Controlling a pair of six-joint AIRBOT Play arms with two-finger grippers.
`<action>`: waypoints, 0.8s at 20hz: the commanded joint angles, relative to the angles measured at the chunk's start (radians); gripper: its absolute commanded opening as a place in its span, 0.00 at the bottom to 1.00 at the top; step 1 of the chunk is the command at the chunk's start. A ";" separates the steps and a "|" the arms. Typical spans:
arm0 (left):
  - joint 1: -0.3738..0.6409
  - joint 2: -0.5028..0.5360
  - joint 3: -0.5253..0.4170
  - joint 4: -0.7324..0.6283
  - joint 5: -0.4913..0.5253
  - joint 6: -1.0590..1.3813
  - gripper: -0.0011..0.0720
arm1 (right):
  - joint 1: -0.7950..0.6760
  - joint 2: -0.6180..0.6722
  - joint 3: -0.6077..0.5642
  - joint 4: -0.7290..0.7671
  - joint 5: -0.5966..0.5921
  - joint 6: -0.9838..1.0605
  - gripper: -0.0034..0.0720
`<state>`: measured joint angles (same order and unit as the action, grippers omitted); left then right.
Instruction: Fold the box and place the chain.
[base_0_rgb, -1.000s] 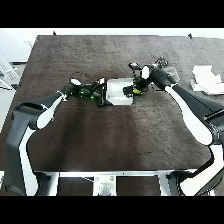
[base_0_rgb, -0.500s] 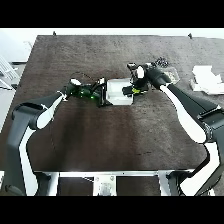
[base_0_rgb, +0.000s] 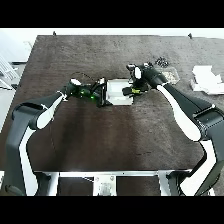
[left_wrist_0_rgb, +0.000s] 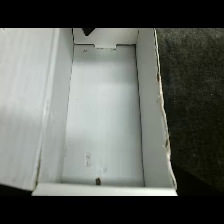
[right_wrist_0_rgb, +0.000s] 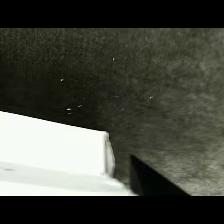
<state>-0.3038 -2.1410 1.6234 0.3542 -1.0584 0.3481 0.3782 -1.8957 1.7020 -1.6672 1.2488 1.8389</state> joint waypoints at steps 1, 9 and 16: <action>0.000 0.001 0.001 0.000 0.001 0.000 0.39 | 0.012 -0.002 0.003 -0.009 0.008 0.014 0.37; 0.000 0.001 0.001 0.000 0.002 0.000 0.39 | 0.039 -0.007 0.004 0.035 0.008 0.048 0.22; 0.000 0.001 0.001 0.000 0.002 0.000 0.39 | 0.040 -0.008 0.004 0.034 0.001 0.099 0.13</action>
<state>-0.3031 -2.1410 1.6234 0.3557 -1.0603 0.3481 0.4164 -1.9034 1.7054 -1.6455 1.2575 1.9232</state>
